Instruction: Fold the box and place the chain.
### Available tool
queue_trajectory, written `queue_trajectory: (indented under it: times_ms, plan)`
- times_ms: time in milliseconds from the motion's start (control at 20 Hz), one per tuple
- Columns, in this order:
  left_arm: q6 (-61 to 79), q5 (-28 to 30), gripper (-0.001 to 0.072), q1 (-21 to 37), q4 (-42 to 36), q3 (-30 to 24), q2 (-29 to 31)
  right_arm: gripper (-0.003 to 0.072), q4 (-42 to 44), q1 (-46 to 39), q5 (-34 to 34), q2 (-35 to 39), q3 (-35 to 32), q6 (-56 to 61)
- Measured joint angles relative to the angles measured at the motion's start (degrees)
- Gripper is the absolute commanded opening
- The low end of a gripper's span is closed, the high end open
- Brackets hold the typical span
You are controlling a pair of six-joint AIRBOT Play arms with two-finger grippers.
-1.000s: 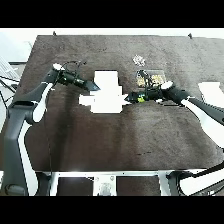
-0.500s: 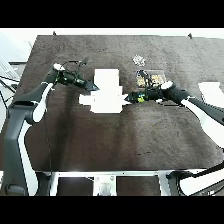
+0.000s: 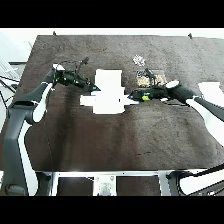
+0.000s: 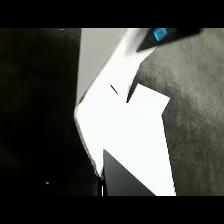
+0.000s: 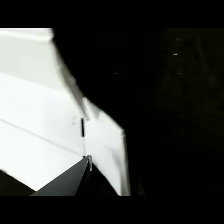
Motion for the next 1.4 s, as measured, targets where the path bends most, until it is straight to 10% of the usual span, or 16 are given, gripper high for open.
queue_trajectory:
  times_ms: [350,800,1400]
  plan:
    - [15.78,-0.92,0.0013,-0.04,-2.47,-1.49,0.59,0.0305,0.13,-8.96,1.29,1.88,-0.68,-1.03]
    - [34.45,10.12,0.0013,-0.13,-4.72,-16.22,5.88,0.0262,6.78,-10.08,-2.4,2.08,-3.48,-12.61]
    - [39.17,13.29,0.0019,-0.17,-4.13,-18.18,5.81,0.0262,12.02,-9.92,-2.25,2.21,-3.98,-21.18]
